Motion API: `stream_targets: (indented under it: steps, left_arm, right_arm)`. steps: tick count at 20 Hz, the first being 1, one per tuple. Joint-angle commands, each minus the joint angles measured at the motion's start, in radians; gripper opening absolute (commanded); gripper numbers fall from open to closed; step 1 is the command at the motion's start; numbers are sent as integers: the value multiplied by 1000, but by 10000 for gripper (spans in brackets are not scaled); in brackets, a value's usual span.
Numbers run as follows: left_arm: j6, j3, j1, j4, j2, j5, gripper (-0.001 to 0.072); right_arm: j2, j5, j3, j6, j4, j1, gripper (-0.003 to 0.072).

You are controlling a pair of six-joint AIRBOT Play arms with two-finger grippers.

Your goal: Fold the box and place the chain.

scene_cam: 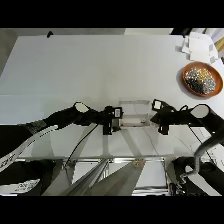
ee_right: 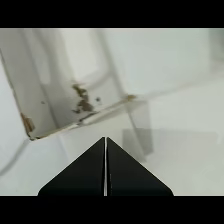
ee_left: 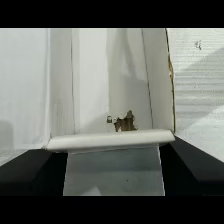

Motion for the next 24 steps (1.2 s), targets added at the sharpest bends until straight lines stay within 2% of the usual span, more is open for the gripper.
stream_targets:
  steps: [1,3,5,8,11,15,20,24]
  left_arm:
    - [0,0,0,1,0,0,68]
    - [0,0,0,1,0,0,69]
    - [0,0,0,1,0,0,69]
    - [0,0,0,1,0,0,68]
    - [0,0,0,1,0,0,68]
    - [0,0,0,1,0,0,68]
    - [0,0,0,1,0,0,68]
    - [0,0,0,1,0,0,68]
  right_arm:
    - [124,28,0,182,84,-85,11]
    - [158,55,0,277,119,-93,11]
    - [159,47,0,484,90,-93,11]
    - [159,-25,0,823,-69,-93,11]
    - [159,-51,0,1028,-201,-93,11]
    - [159,-79,0,1126,-227,-106,11]
    - [154,-89,0,1157,-230,-213,11]
    - [79,-39,0,1153,-222,-218,11]
